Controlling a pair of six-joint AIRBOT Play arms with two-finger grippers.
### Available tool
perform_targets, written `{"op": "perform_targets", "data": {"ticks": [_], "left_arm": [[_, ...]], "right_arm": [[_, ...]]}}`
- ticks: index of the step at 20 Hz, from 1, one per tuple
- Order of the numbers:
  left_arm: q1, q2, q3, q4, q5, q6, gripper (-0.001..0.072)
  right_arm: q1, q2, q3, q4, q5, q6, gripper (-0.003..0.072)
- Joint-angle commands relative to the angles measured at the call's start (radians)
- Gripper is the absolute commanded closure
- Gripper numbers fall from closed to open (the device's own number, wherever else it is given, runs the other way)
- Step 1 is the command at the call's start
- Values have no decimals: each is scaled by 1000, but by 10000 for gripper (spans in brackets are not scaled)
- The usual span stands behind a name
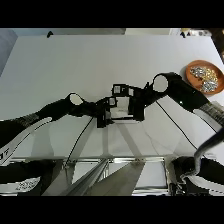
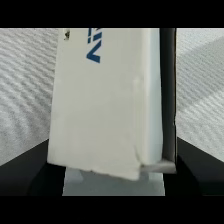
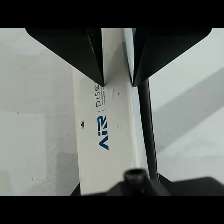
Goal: Fold the box and place the chain.
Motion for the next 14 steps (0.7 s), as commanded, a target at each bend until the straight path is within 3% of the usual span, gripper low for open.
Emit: {"op": "perform_targets", "data": {"ticks": [1,9,11,12,14], "left_arm": [[0,0,0,1,-1,0,316],[0,0,0,1,-1,0,316],[0,0,0,1,-1,0,316],[0,0,0,1,-1,0,316],[0,0,0,1,0,0,316]], "right_arm": [[1,-2,-4,0,2,4,507],[1,-2,-43,6,4,3,494],[1,-2,-45,7,5,3,443],[1,-2,-45,7,5,3,369],[1,2,-45,7,4,3,348]]}}
